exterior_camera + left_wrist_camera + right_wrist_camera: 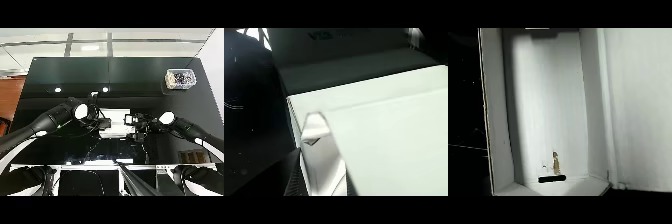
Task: Fold the box and place the chain.
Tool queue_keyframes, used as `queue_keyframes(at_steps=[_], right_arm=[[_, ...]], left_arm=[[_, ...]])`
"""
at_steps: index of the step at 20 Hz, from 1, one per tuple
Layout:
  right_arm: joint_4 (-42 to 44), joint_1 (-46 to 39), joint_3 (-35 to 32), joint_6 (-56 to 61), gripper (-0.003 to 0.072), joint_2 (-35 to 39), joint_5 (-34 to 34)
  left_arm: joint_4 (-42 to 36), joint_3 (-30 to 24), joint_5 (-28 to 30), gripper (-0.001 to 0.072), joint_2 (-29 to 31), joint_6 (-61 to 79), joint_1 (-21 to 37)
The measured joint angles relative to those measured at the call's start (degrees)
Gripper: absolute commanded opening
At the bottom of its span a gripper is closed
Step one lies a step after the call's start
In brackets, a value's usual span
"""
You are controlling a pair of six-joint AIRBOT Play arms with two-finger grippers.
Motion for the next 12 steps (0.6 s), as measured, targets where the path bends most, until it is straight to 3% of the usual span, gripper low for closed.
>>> queue_keyframes(at_steps=[9, 12], right_arm=[[0.13, 0.02, 0.0, -0.02, 0.0135, -0.02, -0.24], [0.13, 0.02, 0.0, -0.02, 0.0135, -0.02, -0.24]], left_arm=[[1.66, 0.44, -1.07, 0.0327, -2.71, -4.96, -0.39], [2.8, 2.97, -2.78, 0.0329, -5.18, -6.1, -0.42]])
